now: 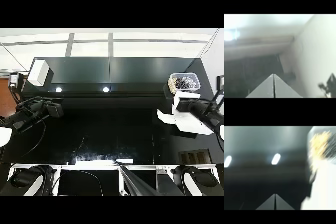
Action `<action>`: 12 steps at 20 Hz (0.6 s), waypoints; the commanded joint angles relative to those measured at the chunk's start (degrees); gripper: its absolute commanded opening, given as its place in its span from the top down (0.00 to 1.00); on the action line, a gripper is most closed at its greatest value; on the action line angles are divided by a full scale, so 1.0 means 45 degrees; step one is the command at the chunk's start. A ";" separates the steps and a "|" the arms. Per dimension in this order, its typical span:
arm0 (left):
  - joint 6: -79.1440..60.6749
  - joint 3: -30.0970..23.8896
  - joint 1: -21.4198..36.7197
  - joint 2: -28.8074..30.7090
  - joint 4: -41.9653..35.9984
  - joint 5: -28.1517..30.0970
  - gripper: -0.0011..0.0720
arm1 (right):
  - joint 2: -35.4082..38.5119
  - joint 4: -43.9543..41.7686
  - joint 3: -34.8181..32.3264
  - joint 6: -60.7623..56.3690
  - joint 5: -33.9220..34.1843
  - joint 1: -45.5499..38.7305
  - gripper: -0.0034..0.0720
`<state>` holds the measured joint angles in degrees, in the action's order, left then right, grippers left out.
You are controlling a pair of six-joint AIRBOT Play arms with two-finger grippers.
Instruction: Fold the box and place the chain.
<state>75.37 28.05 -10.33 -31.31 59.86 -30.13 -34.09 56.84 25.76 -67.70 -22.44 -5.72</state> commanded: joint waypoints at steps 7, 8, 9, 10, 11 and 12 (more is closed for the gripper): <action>0.0058 0.0005 -0.0015 -0.0874 -0.0554 0.0568 0.00 | -0.7062 0.1817 0.5236 -0.2788 -0.2837 -0.7023 0.00; 0.0053 0.0005 -0.0015 -0.0874 -0.0554 0.0384 0.00 | -0.8160 0.2191 0.6445 -0.3735 -0.4435 -0.8058 0.00; 0.0058 0.0005 -0.0015 -0.0874 -0.0554 0.0214 0.00 | -0.9131 0.2302 0.7543 -0.3808 -0.6105 -0.8952 0.00; 0.0058 0.0005 -0.0015 -0.0874 -0.0559 0.0107 0.00 | -1.0088 0.2399 0.8631 -0.3793 -0.7936 -0.9811 0.00; 0.0058 0.0005 -0.0015 -0.0879 -0.0554 0.0063 0.00 | -1.0865 0.2385 0.9466 -0.3643 -0.9515 -1.0477 0.00; 0.0058 0.0005 -0.0015 -0.0884 -0.0559 0.0068 0.00 | -1.1579 0.2390 1.0171 -0.3264 -1.0948 -1.1064 0.00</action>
